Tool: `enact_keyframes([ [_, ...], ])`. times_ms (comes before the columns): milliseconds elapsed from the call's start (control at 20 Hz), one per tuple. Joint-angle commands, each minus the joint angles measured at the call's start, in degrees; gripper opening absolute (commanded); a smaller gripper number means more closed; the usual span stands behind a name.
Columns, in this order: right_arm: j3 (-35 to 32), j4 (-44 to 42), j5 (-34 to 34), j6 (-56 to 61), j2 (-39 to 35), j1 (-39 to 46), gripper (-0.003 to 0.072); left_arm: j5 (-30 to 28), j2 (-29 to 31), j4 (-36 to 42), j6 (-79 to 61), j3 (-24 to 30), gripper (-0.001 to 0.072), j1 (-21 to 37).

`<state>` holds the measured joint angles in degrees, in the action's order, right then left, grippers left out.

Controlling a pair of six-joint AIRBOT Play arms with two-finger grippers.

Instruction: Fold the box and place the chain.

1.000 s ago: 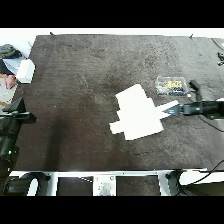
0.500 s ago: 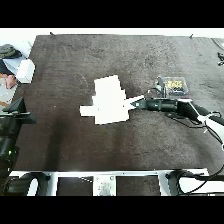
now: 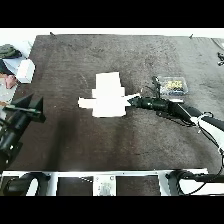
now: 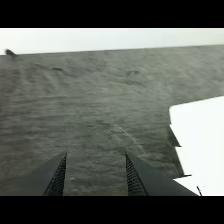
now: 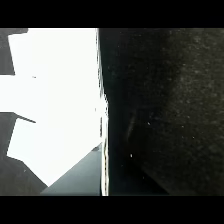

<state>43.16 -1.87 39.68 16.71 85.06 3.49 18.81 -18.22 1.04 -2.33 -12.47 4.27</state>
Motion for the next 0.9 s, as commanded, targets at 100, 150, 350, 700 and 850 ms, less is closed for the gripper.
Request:
enact_keyframes([
  [100,0.04,-2.62,-3.19,-3.48,-0.04,-1.99,-0.0008,13.84,-23.87,-0.55,-2.93,-13.51,0.0500,-0.09],
  [150,0.04,-2.64,-3.32,-3.52,-0.02,-1.99,-0.0008,16.31,-28.70,-0.96,-3.19,-16.41,0.0500,-0.35],
  [350,0.04,-2.62,-3.54,-5.22,0.22,-2.01,-0.0008,21.86,-47.04,-4.85,-2.32,-29.77,0.0505,-4.76],
  [700,0.02,-6.19,-3.69,-9.90,0.26,-2.49,-0.0008,27.15,-72.46,-23.71,22.84,-58.82,0.0645,-11.85],
  [850,-0.33,-6.36,-5.25,-9.94,0.33,-2.58,-0.0009,34.10,-80.83,-27.80,27.50,-69.51,0.0645,-11.85],
])
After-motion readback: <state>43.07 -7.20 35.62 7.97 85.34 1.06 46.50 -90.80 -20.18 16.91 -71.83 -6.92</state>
